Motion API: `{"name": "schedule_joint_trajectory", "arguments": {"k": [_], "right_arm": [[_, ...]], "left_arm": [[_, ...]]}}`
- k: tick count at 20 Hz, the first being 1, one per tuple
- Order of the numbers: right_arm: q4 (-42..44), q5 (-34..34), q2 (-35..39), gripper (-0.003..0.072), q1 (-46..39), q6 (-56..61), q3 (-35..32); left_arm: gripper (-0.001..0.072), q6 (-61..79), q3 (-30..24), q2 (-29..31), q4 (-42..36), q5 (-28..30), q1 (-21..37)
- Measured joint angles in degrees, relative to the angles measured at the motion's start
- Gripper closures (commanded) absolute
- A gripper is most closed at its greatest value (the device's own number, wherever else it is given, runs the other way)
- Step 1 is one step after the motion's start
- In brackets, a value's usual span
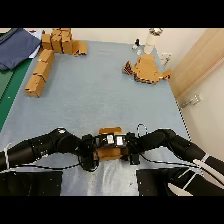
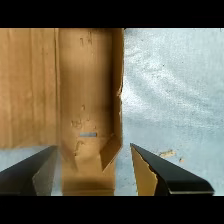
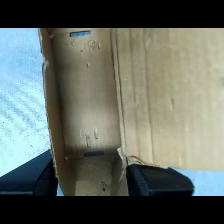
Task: Fold the box.
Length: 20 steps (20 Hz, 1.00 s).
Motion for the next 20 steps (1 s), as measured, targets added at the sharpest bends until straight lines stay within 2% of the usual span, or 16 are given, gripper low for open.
{"name": "schedule_joint_trajectory", "arguments": {"k": [6,14,19,20], "right_arm": [[0.02,0.11,0.00,0.0164,0.00,-0.15,0.00],[0.00,0.11,0.00,0.0164,0.00,-0.15,0.00],[0.00,0.09,0.00,0.0164,0.00,-0.15,0.00],[0.00,0.09,0.00,0.0164,0.00,-0.15,0.00]], "left_arm": [[0.0039,-0.24,-4.92,4.94,-0.13,3.98,0.87],[0.0039,4.15,-14.45,13.22,-2.64,20.94,-6.25],[0.0041,4.55,-16.65,14.38,-4.07,23.02,-7.02],[0.0083,4.57,-16.83,14.51,-4.15,23.08,-6.88]]}}
